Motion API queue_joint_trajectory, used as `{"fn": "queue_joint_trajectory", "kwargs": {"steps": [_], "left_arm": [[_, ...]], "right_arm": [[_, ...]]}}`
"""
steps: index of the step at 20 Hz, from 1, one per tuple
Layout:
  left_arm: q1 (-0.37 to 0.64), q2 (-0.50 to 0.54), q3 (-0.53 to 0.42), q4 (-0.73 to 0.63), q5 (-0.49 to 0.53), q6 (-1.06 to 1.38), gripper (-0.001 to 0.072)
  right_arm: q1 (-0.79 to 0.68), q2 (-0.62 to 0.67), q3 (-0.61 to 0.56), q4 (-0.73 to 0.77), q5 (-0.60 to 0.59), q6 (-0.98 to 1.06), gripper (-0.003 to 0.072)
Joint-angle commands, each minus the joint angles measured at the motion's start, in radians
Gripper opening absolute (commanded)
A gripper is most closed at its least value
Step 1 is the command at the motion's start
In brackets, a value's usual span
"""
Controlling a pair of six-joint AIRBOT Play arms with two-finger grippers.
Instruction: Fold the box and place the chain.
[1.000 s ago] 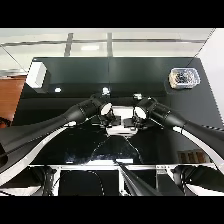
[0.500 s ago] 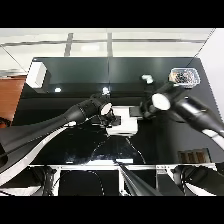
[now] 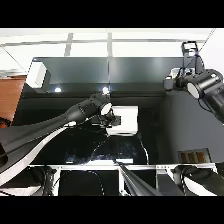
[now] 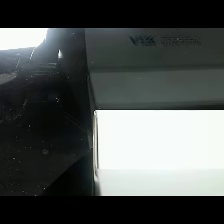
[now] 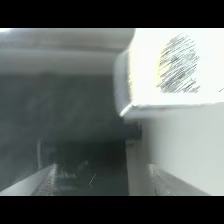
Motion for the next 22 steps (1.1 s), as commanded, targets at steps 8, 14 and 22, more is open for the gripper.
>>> {"fn": "queue_joint_trajectory", "kwargs": {"steps": [8,14,22], "left_arm": [[0.0,0.0,0.0,0.0,0.0,0.002,0.003],[0.0,0.0,0.0,0.0,0.0,0.002,0.003],[0.0,0.0,0.0,0.0,-0.002,0.002,0.003]], "right_arm": [[-0.411,-0.68,0.653,0.394,0.153,-0.205,0.0673],[-0.418,-0.824,0.776,0.398,0.239,-0.209,0.0447],[-0.433,-0.754,0.78,0.4,0.395,-0.306,0.0021]]}}
